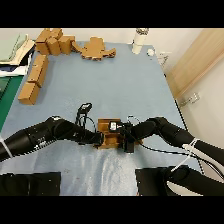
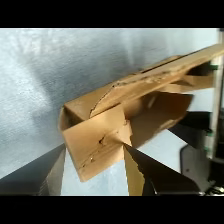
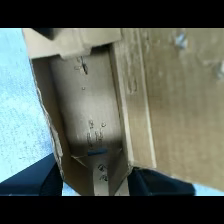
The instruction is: Fold the box.
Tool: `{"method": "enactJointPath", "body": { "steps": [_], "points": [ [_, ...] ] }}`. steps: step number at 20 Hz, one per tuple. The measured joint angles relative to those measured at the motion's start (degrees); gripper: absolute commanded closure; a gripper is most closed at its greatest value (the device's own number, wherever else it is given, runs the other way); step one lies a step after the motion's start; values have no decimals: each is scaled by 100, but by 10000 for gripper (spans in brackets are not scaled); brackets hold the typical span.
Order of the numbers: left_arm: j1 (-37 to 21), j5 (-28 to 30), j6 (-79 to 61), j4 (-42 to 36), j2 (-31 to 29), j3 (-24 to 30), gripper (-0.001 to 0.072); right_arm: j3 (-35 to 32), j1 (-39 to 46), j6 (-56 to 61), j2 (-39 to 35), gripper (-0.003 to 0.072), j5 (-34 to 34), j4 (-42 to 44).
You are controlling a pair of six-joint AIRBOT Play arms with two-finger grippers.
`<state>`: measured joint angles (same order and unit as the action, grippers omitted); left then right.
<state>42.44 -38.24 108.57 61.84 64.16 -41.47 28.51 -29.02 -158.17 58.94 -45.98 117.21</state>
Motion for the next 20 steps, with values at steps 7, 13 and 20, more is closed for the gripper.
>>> {"method": "enactJointPath", "body": {
  "steps": [7, 13, 20],
  "points": [
    [570, -553, 1412, 1143, 754, -791, 191, 0, 0, -2, 0, 237, 0, -2],
    [780, -962, 1947, 1519, 1185, -1237, 191, 0, 0, -2, 0, 237, 0, -2],
    [835, -1674, 2186, 1928, 1644, -1932, 191, 0, 0, -2, 0, 237, 0, -2]
  ]
}}
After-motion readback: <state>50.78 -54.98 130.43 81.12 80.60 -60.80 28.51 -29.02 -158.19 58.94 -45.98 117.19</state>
